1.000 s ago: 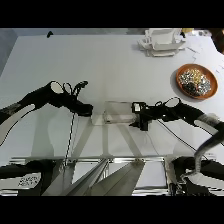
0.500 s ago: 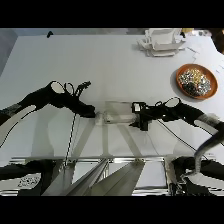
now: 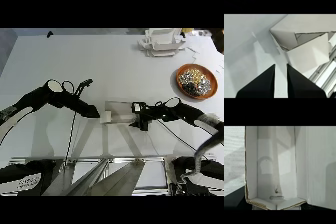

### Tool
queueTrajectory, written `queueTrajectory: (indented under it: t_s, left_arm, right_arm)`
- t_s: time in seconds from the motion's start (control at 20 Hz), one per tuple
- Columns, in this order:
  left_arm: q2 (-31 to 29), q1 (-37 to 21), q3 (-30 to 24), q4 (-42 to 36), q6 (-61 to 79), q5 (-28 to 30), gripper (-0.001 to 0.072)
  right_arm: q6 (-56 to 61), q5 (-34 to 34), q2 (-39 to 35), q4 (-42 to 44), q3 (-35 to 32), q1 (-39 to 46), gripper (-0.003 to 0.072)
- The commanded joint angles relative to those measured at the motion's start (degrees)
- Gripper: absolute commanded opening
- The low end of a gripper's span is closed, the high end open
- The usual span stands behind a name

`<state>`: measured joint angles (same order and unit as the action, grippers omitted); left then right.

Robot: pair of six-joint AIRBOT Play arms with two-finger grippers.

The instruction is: Fold the box and place the chain.

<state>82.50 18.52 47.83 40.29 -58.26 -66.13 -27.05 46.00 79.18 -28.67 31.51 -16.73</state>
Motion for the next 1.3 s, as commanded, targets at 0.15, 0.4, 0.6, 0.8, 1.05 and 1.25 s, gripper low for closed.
queueTrajectory:
  t_s: [0.15,0.4,0.6,0.8,1.05,1.25]
  left_arm:
    - [-0.2,0.28,0.07,-1.18,0.7,-1.38,0.0173]
    - [-0.22,0.26,0.07,-1.44,0.9,-4.0,0.0173]
    - [-0.22,0.81,0.07,-3.48,0.85,-4.04,0.0232]
    - [-0.2,2.64,0.07,-4.74,-0.35,-0.81,0.0232]
    - [-0.2,4.11,0.09,-4.7,-2.93,0.81,0.0308]
    - [-0.2,5.44,0.2,-4.46,-6.78,4.87,0.0351]
  right_arm:
    - [0.0,0.02,0.0,0.0,0.04,-0.04,0.0399]
    - [0.0,0.02,0.0,0.0,0.04,-0.07,0.0399]
    - [0.0,0.02,0.0,0.0,0.04,-0.04,0.0399]
    - [0.0,0.02,0.0,0.0,0.04,-0.04,0.0399]
    - [0.0,0.02,0.0,0.0,0.04,-0.04,0.0399]
    - [0.0,0.02,0.0,0.0,0.04,-0.04,0.0399]
